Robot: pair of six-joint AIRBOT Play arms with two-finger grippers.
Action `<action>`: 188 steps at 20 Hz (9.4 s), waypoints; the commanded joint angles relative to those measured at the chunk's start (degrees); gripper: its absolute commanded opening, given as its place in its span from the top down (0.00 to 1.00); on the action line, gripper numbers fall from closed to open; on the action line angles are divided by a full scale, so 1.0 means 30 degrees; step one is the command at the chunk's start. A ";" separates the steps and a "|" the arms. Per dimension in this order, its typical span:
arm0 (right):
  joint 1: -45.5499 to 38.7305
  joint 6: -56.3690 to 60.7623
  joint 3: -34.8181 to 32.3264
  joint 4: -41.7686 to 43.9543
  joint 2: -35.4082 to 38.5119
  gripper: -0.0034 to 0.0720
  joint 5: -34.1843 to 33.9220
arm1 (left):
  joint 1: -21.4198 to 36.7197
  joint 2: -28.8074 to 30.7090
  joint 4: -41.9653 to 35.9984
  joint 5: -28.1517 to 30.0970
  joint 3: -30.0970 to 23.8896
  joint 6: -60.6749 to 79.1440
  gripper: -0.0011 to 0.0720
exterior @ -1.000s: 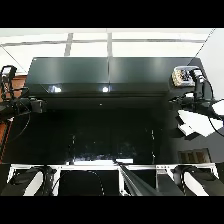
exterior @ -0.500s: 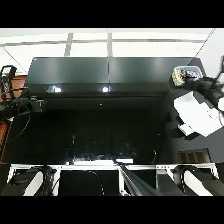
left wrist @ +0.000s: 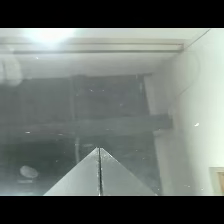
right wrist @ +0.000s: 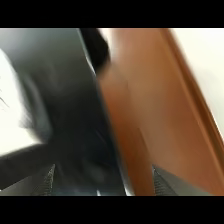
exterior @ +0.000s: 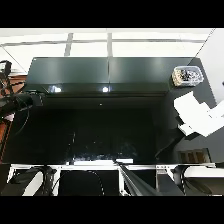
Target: Fold the box and place the chain.
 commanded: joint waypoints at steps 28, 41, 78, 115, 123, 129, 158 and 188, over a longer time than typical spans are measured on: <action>0.1639 -0.2951 -1.1803 1.1927 1.0550 0.93 0.6251 | -0.1486 -0.2076 -0.2346 -0.0641 -0.0073 -0.0240 0.02; 1.7478 -0.1982 -2.0444 1.8112 1.2815 0.93 -0.6827 | -0.5639 -1.5336 -1.0316 -0.5778 0.7584 0.3745 0.03; 1.7646 -1.5424 -1.5314 0.6258 1.2772 0.02 0.0860 | -0.8699 -1.3784 -0.9340 -0.4867 0.4299 2.5420 0.95; 2.3605 -1.9030 -1.6764 0.7694 0.9347 0.02 -0.3723 | -1.0528 -1.3937 -0.6047 -0.1246 0.4320 2.4873 0.95; 2.3467 -1.8775 -1.5948 0.8131 0.9304 0.02 -0.4728 | -1.0528 -1.3930 -0.6047 -0.1275 0.4320 2.4873 0.95; 2.1544 -1.9088 -1.4892 0.9610 0.9296 0.02 -0.4189 | -1.0528 -1.3937 -0.6047 -0.1326 0.4320 2.4880 0.95; 2.1551 -2.3044 -1.4258 1.1570 0.4415 0.02 -0.2827 | -1.0528 -1.3937 -0.6047 -0.1384 0.4320 2.4880 0.95; 2.1777 -2.3066 -1.4258 1.1052 0.4408 0.56 -0.2586 | -0.9267 -0.9508 -0.6972 -0.9457 0.2667 1.2633 0.95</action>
